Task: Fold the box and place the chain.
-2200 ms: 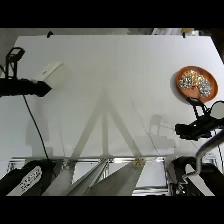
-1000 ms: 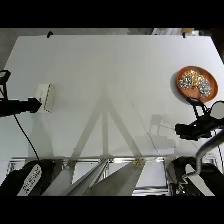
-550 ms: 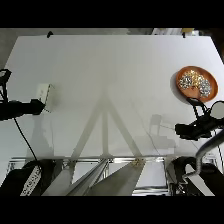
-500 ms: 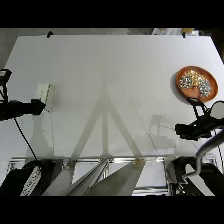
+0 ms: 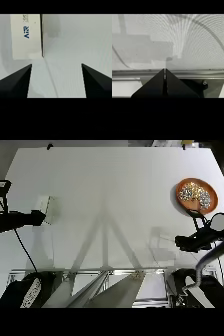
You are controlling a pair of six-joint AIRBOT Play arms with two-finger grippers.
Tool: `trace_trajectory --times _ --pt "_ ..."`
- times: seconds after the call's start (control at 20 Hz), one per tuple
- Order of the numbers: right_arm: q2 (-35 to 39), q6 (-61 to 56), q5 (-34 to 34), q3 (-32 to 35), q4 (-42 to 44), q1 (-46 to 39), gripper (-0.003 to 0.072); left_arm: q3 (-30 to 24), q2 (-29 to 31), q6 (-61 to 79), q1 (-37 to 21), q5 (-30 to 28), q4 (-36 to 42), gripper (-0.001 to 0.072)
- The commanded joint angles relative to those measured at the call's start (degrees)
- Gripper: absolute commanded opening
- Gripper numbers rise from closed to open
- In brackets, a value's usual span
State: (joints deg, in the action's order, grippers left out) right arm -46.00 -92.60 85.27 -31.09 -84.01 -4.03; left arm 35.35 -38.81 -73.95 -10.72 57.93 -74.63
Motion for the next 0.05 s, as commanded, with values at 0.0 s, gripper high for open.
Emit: trace_trajectory --times 0.0 --pt "0.04 -0.02 0.02 0.04 0.02 -0.02 0.0022 -0.15 0.04 0.00 0.04 -0.33 0.00 0.0691"
